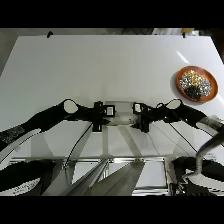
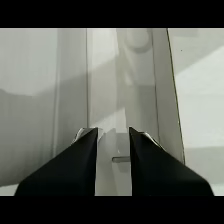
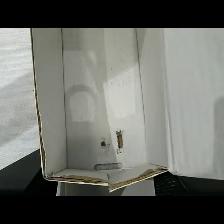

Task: Fold the box and place the chain.

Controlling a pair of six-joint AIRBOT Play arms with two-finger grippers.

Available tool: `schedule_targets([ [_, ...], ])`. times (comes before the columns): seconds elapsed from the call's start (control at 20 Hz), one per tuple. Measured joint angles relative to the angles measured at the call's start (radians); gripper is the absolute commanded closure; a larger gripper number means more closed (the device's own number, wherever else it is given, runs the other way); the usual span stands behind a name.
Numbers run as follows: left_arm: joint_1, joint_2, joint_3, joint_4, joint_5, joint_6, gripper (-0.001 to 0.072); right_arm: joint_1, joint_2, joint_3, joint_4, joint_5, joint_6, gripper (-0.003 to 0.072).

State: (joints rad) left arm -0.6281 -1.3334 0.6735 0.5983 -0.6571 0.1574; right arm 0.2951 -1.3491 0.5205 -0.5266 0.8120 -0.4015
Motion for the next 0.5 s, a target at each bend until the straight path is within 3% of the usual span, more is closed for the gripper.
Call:
schedule_targets([
  [0.05, -0.005, -0.002, 0.0, -0.004, 0.005, 0.0, 0.0381, 0.0, 0.0, 0.0, 0.0, 0.0, 0.0, 0.0283],
  [0.2, -0.018, -0.012, 0.0, -0.013, 0.011, -0.001, 0.0333, 0.0, 0.0, 0.0, -0.001, 0.0, -0.002, 0.0283],
  [0.25, -0.021, -0.017, 0.0, -0.014, 0.013, -0.003, 0.0269, 0.0, 0.0, 0.0, -0.001, 0.0, -0.001, 0.0283],
  [0.4, -0.026, -0.024, 0.0, -0.016, 0.017, -0.022, 0.0201, 0.0, 0.0, 0.0, 0.0, 0.0, 0.0, 0.0283],
  [0.5, -0.027, -0.026, 0.0, -0.009, 0.023, -0.052, 0.0198, 0.0, 0.0, 0.0, 0.0, 0.0, 0.0, 0.0283],
])
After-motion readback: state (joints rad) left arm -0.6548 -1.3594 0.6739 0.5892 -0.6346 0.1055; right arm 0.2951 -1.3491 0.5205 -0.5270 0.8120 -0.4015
